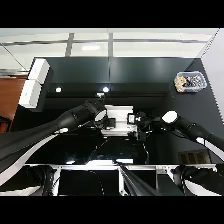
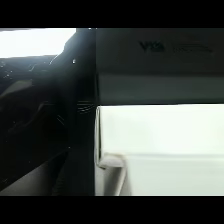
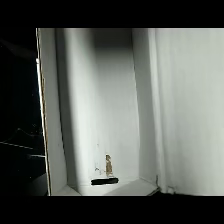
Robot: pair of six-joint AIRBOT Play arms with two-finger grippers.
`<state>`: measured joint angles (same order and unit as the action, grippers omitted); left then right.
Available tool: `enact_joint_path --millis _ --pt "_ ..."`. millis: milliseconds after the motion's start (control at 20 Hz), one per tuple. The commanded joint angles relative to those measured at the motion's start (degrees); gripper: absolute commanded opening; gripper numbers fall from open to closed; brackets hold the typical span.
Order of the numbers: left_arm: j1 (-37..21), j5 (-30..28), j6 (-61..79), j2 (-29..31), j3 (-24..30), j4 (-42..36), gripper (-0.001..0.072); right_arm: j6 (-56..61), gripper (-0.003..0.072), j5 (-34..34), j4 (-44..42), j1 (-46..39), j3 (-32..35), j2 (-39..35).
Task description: Fold the box and place the chain.
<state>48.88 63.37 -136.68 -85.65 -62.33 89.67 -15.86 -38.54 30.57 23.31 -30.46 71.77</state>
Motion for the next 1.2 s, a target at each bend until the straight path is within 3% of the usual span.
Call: enact_joint_path --millis 0,100,400,500,550,700,750,800,850,900,1150 --pt "0.1 0.3 -0.1 -0.4 -1.6 0.4 0.0406 0.0 0.0127 0.0 0.0 0.0 0.0 0.0" --pt "0.0 0.3 0.0 -0.4 -1.7 0.3 0.0295 0.0 0.0127 0.0 0.0 0.0 0.0 0.0" --pt "0.0 0.1 0.0 -0.5 -1.7 -0.2 0.0286 0.0 0.0127 0.0 0.0 0.0 0.0 0.0" --pt "0.0 0.2 0.1 -0.5 -1.7 -0.2 0.0094 0.0 0.0127 0.0 0.0 0.0 0.0 0.0" --pt "0.0 0.2 0.2 -0.5 -1.7 -0.2 0.0033 0.0 0.0127 0.0 0.0 0.0 0.0 0.0" --pt "0.0 0.2 0.2 -0.5 -1.7 -0.2 0.0028 0.0 0.0127 0.0 0.0 0.0 0.0 0.0" --pt "0.0 0.2 0.2 -0.5 -1.7 -0.2 0.0036 0.0 0.0127 0.0 0.0 0.0 0.0 0.0" --pt "0.0 0.1 0.2 -0.5 -1.7 -0.2 0.0167 0.0 0.0127 0.0 0.0 0.0 0.0 0.0" --pt "0.0 0.2 0.1 -0.5 -1.7 -0.2 0.0425 0.0 0.0127 0.0 0.0 0.0 0.0 0.0" --pt "0.0 0.3 0.1 -0.5 -1.7 -0.2 0.0557 0.0 0.0126 0.0 0.0 0.0 0.0 0.0" --pt "-0.1 0.9 0.0 -0.7 -1.7 0.1 0.0565 0.0 0.0127 0.0 0.0 0.0 0.0 0.0"
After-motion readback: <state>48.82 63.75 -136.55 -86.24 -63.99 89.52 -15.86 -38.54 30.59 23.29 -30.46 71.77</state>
